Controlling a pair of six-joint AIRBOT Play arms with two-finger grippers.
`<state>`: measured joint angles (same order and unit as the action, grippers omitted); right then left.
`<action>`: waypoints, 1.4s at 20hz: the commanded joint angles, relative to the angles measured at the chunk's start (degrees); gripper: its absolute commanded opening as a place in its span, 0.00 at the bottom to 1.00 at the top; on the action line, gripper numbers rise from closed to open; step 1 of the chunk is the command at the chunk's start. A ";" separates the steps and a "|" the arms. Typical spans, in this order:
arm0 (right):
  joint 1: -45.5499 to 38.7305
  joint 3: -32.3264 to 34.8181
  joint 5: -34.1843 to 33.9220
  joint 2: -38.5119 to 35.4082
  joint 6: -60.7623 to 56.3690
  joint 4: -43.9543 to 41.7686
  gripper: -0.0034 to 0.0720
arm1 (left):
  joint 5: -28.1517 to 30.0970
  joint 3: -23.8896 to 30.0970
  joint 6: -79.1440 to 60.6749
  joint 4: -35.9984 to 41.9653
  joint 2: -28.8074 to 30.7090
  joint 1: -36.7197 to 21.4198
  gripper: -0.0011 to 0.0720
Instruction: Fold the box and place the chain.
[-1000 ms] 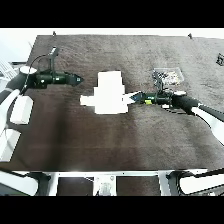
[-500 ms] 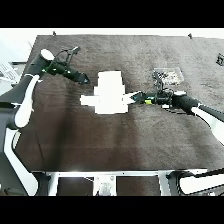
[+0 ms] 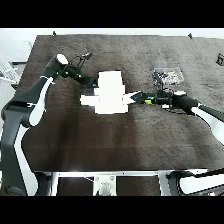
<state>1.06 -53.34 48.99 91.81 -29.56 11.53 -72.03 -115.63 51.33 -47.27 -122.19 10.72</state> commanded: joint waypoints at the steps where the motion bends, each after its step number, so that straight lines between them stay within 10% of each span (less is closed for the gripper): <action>1: 0.04 0.15 0.04 0.04 0.15 0.04 0.06 | 0.02 -0.26 -2.60 5.79 -1.79 0.33 0.81; 14: 0.04 0.20 0.04 0.04 0.31 0.28 0.06 | -2.71 -0.22 -5.31 8.90 -4.46 0.31 0.80; 28: 0.04 0.20 0.02 0.04 0.31 0.70 0.06 | -1.97 -0.22 -6.86 11.13 -5.79 0.02 0.55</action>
<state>1.06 -53.17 49.01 91.81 -29.26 12.12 -73.97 -115.85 44.66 -36.77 -127.46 10.79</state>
